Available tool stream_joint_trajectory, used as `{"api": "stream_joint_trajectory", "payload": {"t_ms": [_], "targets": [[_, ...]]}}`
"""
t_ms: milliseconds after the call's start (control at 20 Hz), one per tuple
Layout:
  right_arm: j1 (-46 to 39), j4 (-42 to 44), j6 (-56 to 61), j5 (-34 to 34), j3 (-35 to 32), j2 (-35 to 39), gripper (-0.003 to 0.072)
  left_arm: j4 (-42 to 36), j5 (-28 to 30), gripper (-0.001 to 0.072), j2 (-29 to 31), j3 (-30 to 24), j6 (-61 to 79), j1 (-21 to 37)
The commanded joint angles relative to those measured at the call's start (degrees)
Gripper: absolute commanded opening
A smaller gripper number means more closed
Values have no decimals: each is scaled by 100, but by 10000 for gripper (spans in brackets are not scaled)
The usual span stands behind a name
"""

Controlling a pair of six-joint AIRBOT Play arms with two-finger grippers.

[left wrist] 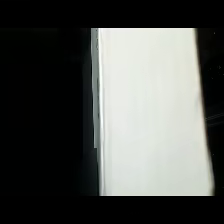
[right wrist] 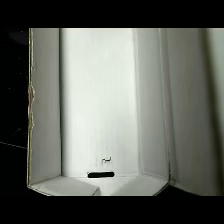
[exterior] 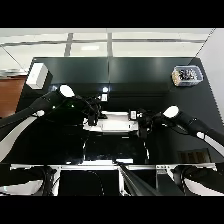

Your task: Fold the box and place the chain.

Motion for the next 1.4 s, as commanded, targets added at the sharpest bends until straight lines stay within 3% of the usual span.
{"api": "stream_joint_trajectory", "payload": {"t_ms": [0,900,950,1000,1050,1150,1200,1300,1350], "targets": [[31,-61,-28,-37,7,-83,665,2,-2,29,-4,-2,-2,-2],[227,-289,308,-396,15,-120,663,9,-4,30,-2,-2,-2,7],[227,-291,308,-393,15,-120,588,9,-7,32,-2,-2,-2,24],[227,-295,304,-385,15,-120,450,31,-7,34,-2,2,-2,44],[227,-297,306,-378,15,-120,443,35,-7,66,0,4,-4,57],[227,-297,306,-378,15,-120,443,52,-7,215,37,4,-50,74],[227,-295,304,-378,15,-120,443,70,-15,310,96,9,-210,96],[227,-295,306,-380,15,-120,443,358,-50,584,269,39,-723,166],[227,-295,306,-380,15,-118,443,651,-55,651,413,42,-1084,216]]}}
